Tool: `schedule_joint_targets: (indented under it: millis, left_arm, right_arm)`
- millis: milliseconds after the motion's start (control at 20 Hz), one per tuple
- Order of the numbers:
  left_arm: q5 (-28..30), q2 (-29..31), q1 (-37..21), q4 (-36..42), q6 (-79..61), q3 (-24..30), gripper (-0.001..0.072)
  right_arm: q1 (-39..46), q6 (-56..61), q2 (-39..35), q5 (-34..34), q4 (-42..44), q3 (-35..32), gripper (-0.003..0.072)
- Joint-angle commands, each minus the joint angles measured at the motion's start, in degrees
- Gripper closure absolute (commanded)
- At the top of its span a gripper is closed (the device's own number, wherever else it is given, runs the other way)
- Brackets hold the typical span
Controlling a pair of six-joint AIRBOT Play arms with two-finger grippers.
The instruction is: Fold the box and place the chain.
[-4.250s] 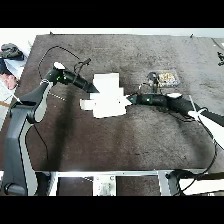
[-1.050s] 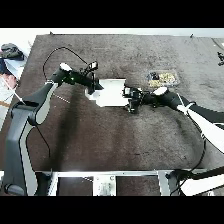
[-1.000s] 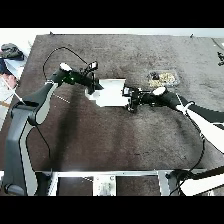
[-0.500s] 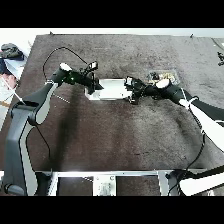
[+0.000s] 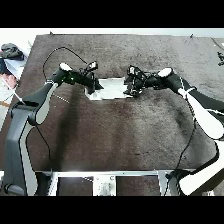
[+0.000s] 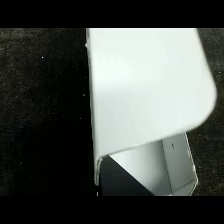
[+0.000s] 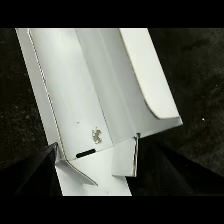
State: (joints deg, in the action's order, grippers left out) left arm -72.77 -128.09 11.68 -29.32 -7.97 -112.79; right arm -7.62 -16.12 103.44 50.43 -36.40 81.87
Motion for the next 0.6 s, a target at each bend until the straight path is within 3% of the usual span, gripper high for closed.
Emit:
schedule_joint_targets:
  millis: [0, 550]
  left_arm:
    - [-0.09, -0.02, -0.02, 0.00, 0.00, 0.02, 0.0698]
    - [-0.07, -0.02, -0.02, 0.00, 0.00, 0.02, 0.0698]
  right_arm:
    - [0.42, 1.01, 3.65, 5.40, -0.94, 4.81, -0.0012]
    - [0.59, 1.01, 13.73, 16.15, -0.70, 15.23, -0.0010]
